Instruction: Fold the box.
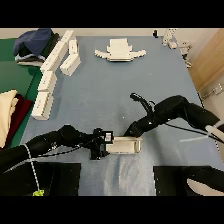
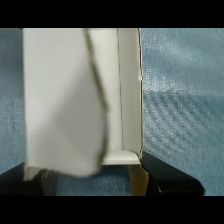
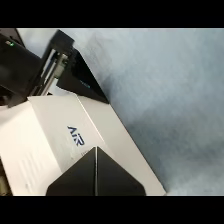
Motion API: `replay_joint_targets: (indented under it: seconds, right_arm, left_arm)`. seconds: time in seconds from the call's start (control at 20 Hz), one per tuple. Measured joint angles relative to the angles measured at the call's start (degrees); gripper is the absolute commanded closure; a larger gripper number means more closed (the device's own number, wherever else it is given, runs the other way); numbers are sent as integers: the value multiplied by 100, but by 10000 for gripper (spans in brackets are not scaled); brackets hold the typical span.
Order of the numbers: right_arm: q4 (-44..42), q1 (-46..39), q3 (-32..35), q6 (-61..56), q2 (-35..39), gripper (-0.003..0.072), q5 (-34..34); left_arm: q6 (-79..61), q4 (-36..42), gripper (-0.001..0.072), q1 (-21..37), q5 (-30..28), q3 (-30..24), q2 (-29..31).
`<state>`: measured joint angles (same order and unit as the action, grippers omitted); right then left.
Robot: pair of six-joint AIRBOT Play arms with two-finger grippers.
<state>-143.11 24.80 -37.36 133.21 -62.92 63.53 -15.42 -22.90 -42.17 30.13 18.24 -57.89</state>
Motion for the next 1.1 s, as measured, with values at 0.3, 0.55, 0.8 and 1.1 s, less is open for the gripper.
replay_joint_targets:
  seconds: [0.3,0.55,0.8,1.1]
  right_arm:
    - [345,1211,901,358,1248,687,-1764]
    - [916,1991,1303,426,1655,687,-2736]
    - [1460,2417,1370,603,1912,277,-3084]
    - [1757,2597,1370,1340,2079,49,-2964]
  left_arm:
    - [0,0,247,0,2,0,0]
    - [0,0,248,0,2,0,-2]
    - [0,0,248,0,2,0,0]
    - [0,2,248,0,0,0,0]
